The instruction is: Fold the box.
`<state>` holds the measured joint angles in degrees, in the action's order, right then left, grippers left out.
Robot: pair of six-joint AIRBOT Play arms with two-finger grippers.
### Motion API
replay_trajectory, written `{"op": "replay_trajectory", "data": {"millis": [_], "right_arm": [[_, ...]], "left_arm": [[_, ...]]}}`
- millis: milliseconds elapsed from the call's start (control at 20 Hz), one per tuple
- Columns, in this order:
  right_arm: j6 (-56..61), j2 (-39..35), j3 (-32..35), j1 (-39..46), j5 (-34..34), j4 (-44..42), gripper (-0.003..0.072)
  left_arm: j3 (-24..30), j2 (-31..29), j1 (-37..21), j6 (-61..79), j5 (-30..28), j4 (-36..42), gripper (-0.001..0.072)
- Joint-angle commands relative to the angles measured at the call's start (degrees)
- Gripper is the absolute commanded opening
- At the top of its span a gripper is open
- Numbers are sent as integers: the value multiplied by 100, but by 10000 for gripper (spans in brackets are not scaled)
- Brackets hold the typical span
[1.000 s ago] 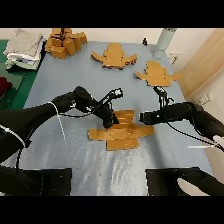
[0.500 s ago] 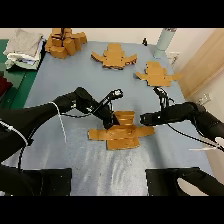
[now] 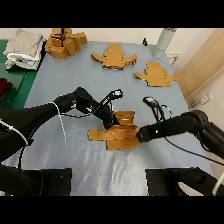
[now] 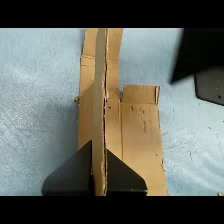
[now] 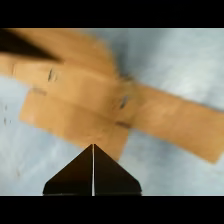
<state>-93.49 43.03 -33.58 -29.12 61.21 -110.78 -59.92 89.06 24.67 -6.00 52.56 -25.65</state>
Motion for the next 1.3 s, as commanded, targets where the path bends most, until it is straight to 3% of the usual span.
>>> {"op": "replay_trajectory", "data": {"millis": [0,50,100,200,450,600,850,1250], "right_arm": [[238,-483,330,-1679,168,1001,270],[199,-455,387,-2109,151,1484,491],[192,-378,422,-2492,120,2087,525],[114,-79,463,-2920,-149,3071,526],[-407,876,463,-3040,-809,3364,526],[-229,1217,461,-3034,-1158,3974,526],[870,1023,382,-3029,-1276,4927,525],[868,750,378,-3018,-1283,4594,525]], "left_arm": [[0,2,0,2,-4,-7,14],[0,0,0,2,-4,-7,14],[0,0,0,2,-7,-7,14],[-2,0,-2,2,-7,-7,14],[0,2,0,2,-7,-4,14],[0,2,0,2,-7,-7,14],[0,0,0,2,-7,-4,14],[0,2,0,2,-4,-4,14]]}}
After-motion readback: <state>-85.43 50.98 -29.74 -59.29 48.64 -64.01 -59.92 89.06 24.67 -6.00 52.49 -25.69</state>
